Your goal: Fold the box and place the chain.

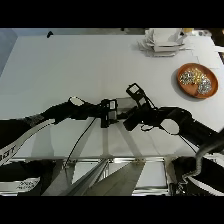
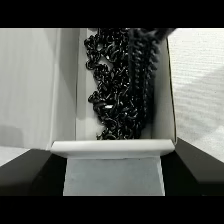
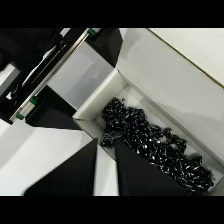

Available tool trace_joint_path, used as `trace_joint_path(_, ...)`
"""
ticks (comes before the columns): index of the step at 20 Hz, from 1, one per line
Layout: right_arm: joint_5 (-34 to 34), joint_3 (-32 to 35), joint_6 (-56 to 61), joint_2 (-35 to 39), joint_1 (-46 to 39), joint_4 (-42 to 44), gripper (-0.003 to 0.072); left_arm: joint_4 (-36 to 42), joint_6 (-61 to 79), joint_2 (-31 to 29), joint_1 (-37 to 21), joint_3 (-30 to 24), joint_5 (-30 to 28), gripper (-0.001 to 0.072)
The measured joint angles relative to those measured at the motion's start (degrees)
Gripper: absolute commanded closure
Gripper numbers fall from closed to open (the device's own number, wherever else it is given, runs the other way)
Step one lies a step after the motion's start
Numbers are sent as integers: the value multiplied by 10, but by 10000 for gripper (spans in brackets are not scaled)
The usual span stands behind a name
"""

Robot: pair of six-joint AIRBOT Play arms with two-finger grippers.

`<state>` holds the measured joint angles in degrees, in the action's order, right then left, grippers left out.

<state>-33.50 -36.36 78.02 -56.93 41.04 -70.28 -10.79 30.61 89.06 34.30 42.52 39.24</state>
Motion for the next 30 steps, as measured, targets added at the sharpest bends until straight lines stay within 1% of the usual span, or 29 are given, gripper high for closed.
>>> trace_joint_path(2,-38,-31,-2,-5,-4,-7,372,0,0,0,0,0,0,694)
trace_joint_path(3,-59,-52,-3,-6,-12,-12,443,0,0,0,0,0,0,694)
trace_joint_path(4,-75,-74,-4,-7,-25,-18,557,0,0,0,0,0,0,694)
trace_joint_path(5,-88,-97,-4,-8,-43,-21,624,0,0,0,0,0,0,694)
trace_joint_path(6,-99,-121,-5,-9,-66,-23,650,0,0,0,0,0,0,694)
trace_joint_path(8,-106,-161,-19,-12,-116,-26,669,0,0,0,0,0,0,694)
trace_joint_path(10,-111,-184,-49,-25,-162,-18,670,0,0,0,0,0,0,694)
trace_joint_path(13,-146,-200,-115,-76,-205,23,669,0,0,0,0,0,0,694)
trace_joint_path(15,-170,-204,-150,-111,-213,43,669,0,0,0,0,0,0,694)
trace_joint_path(18,-198,-207,-194,-136,-205,61,667,0,0,0,0,0,0,694)
trace_joint_path(19,-207,-208,-213,-139,-199,64,650,0,0,0,0,0,0,694)
trace_joint_path(20,-214,-208,-232,-139,-192,66,583,0,0,0,0,0,0,694)
trace_joint_path(23,-227,-197,-298,-125,-165,72,564,0,0,0,0,0,0,694)
trace_joint_path(26,-229,-172,-339,-104,-140,73,546,0,0,0,0,0,0,694)
trace_joint_path(27,-231,-163,-349,-99,-132,73,517,0,0,0,0,0,0,694)
trace_joint_path(28,-232,-156,-361,-96,-125,73,506,0,0,0,0,0,0,694)
trace_joint_path(30,-237,-146,-390,-92,-110,73,506,0,0,0,0,0,0,694)
